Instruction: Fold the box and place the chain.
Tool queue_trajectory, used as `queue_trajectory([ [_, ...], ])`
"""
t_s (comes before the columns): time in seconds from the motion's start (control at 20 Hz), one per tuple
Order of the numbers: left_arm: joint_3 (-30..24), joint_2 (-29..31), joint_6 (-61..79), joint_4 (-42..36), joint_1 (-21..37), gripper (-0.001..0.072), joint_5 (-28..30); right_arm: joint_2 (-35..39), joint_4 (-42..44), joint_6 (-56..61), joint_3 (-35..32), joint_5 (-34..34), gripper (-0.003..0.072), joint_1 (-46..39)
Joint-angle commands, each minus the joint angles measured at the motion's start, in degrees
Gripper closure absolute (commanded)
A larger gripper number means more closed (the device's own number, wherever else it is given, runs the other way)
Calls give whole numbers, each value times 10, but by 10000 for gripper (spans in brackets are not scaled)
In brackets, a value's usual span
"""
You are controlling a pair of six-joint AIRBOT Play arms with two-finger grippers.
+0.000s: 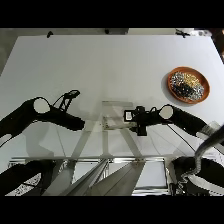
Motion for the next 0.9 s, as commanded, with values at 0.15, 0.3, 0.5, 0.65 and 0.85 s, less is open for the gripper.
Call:
queue_trajectory([
  [0.15, -2, -45, 36, -60, -29, 705, 38, 0, 0, 0, 0, 0, 281, 0],
  [0.3, -2, -59, 36, -63, -49, 704, 59, 0, 0, 0, 0, 0, 281, 0],
  [0.5, -2, -58, 42, -86, -57, 704, 73, 0, 0, 0, 0, 0, 281, 0],
  [0.65, -2, -57, 52, -98, -57, 704, 74, 0, 0, 0, 0, 0, 281, 0],
  [0.85, -2, -57, 43, -64, -58, 708, 65, 0, 0, 0, 0, 0, 281, 0],
])
